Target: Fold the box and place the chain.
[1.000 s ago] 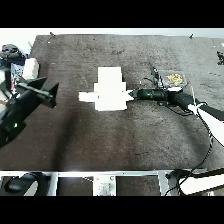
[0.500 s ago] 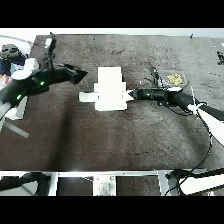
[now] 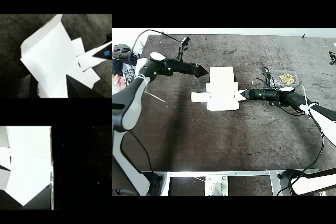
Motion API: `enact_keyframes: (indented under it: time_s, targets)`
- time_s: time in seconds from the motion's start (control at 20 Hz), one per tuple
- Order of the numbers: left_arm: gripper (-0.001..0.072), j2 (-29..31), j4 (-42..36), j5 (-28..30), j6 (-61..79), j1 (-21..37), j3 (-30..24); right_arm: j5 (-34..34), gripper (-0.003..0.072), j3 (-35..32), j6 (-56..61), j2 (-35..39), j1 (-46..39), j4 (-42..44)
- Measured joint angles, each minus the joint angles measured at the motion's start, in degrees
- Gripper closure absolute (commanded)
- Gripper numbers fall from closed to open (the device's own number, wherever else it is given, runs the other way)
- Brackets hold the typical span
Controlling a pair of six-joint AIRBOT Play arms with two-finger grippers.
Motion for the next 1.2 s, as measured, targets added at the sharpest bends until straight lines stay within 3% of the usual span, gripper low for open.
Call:
enact_keyframes:
  time_s: [0.3,0.85,0.9,1.0,1.05,1.1,1.15,1.2]
  targets:
    - [0.0233,-9.77,1.05,-8.07,-5.11,0.00,9.38,-0.04,0.0673,0.00,-0.81,0.00,0.00,-0.04]
    - [0.0250,-14.73,-3.82,-12.26,-2.84,-2.54,11.37,-0.04,0.0673,0.00,-1.25,0.00,0.00,-0.46]
    - [0.0343,-14.82,-3.85,-12.31,-2.62,-2.84,11.37,-0.04,0.0673,0.00,-1.22,0.00,0.00,-0.46]
    - [0.0366,-14.95,-3.58,-12.44,-2.34,-3.26,11.37,0.00,0.0673,0.00,-1.25,0.00,0.00,-0.48]
    - [0.0404,-14.97,-3.06,-12.50,-2.25,-3.37,11.39,0.00,0.0673,0.00,-1.25,0.00,0.00,-0.55]
    - [0.0485,-14.99,-2.54,-12.66,-2.25,-3.45,11.37,0.00,0.0673,0.00,-1.25,0.00,0.00,-0.74]
    - [0.0493,-15.02,-2.10,-12.87,-2.03,-3.45,11.37,0.02,0.0673,0.00,-1.25,0.00,0.00,-1.03]
    - [0.0603,-15.02,-1.73,-13.05,-2.03,-3.52,11.39,0.04,0.0673,0.00,-1.25,0.00,0.00,-1.29]
